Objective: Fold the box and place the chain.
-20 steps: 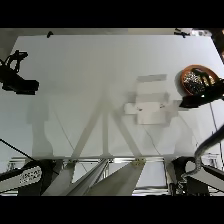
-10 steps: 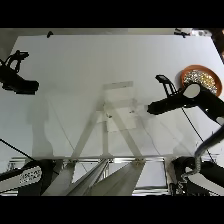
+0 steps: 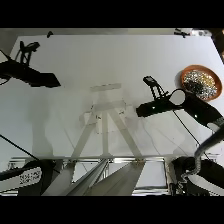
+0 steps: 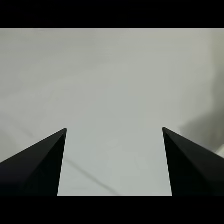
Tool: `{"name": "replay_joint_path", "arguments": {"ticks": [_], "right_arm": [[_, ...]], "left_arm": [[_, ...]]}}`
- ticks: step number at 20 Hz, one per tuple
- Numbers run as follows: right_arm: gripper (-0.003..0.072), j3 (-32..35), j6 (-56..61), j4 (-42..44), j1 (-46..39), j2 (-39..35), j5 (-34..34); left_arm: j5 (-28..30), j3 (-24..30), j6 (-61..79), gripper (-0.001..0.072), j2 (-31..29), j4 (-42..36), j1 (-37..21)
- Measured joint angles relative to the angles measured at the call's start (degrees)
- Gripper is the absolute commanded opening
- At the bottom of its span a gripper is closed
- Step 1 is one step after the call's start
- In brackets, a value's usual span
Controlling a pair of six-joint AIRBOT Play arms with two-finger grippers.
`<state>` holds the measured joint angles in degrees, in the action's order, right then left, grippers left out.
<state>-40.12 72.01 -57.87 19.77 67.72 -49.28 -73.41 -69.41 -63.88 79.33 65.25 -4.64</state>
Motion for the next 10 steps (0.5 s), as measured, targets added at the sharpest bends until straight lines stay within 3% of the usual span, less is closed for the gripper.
{"name": "replay_joint_path", "arguments": {"ticks": [6, 10], "right_arm": [[0.0007, 0.0, 0.2, 0.0, 0.5, 0.0, 0.6], [0.0007, 0.0, 0.2, 0.0, 0.6, 0.0, 0.6]], "left_arm": [[-3.0, 0.0, 16.7, 0.065, 5.3, -6.7, 12.8], [-4.0, 0.0, 25.9, 0.065, 9.4, -15.4, 16.0]]}}
